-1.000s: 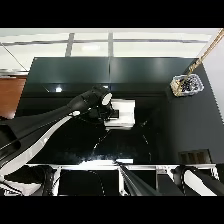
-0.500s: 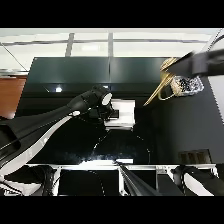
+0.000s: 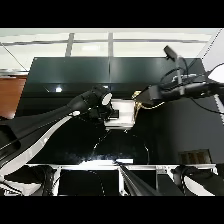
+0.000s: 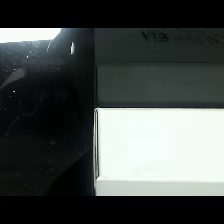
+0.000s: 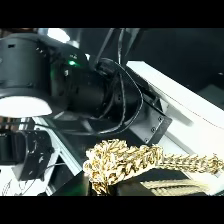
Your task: Fold the box and place the chain.
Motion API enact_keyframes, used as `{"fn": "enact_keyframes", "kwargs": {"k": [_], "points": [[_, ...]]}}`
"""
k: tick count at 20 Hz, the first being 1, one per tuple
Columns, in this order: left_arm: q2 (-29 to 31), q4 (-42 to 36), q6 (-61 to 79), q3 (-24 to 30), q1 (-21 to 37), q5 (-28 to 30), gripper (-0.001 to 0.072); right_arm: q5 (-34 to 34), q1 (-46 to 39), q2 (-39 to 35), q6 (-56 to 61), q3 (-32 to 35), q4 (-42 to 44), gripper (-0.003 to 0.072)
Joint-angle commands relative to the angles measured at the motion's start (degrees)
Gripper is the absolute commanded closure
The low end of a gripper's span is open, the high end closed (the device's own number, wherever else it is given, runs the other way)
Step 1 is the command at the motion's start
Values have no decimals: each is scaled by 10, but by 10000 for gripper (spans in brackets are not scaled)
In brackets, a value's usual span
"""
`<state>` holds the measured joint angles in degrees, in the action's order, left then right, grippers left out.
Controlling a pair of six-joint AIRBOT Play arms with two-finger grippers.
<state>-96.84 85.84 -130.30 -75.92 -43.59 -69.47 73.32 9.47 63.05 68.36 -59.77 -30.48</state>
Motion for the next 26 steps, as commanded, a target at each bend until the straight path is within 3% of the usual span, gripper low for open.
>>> {"fn": "enact_keyframes", "kwargs": {"k": [1, 3, 12, 13, 15, 20, 22, 25, 26], "points": [[0, 0, 0, 0, 0, 0, 678, -57, 38, 26, 0, 24, -13, 669], [0, 0, 0, 0, 0, 0, 678, -80, 46, 47, 7, 24, -45, 669], [0, 0, 0, 0, 0, 0, 677, -69, 47, 85, 10, 24, -67, 668], [0, 0, 0, 0, 0, 0, 678, -69, 47, 85, 10, 24, -67, 652], [0, 0, 0, 0, 0, 0, 677, -70, 47, 85, 10, 24, -71, 399], [0, 0, 0, 0, 0, 0, 678, -49, -42, 68, 7, 24, -216, 420], [0, 0, 0, 0, 0, 0, 677, -82, -103, 65, 31, 27, -313, 420], [0, 0, 0, 0, 0, 0, 678, -220, -165, 66, 132, 81, -380, 416], [0, 0, 0, 0, 0, 0, 678, -269, -175, 69, 170, 107, -380, 260]]}}
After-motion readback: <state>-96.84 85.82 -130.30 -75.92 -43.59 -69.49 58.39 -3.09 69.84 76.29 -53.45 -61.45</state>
